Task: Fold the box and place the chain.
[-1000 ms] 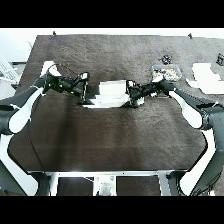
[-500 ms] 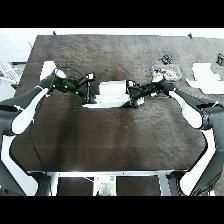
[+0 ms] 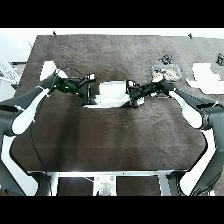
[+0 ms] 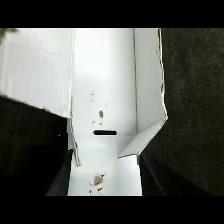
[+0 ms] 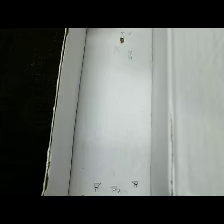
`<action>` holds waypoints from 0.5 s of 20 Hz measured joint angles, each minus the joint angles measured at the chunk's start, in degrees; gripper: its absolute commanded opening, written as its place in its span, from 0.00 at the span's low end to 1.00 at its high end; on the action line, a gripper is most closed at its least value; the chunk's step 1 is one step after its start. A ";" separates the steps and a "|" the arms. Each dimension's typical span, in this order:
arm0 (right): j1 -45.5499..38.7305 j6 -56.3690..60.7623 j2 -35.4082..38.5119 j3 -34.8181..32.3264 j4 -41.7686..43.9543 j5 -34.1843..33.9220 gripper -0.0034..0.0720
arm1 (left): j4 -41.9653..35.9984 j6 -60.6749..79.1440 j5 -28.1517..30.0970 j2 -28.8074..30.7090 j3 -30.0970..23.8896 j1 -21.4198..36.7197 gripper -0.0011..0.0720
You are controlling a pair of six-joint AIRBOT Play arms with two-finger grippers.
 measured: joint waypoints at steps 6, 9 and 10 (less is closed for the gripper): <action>0.00 0.00 0.00 0.00 0.00 0.00 0.82 | 0.57 -1.03 -0.70 0.00 0.00 -0.70 0.65; 0.00 0.00 0.00 0.00 -0.02 -0.02 0.82 | 0.94 -1.20 -0.17 0.00 0.00 -1.73 0.62; 0.00 0.00 0.00 0.00 -0.02 0.00 0.82 | 1.05 -1.22 0.24 0.00 0.00 -1.97 0.42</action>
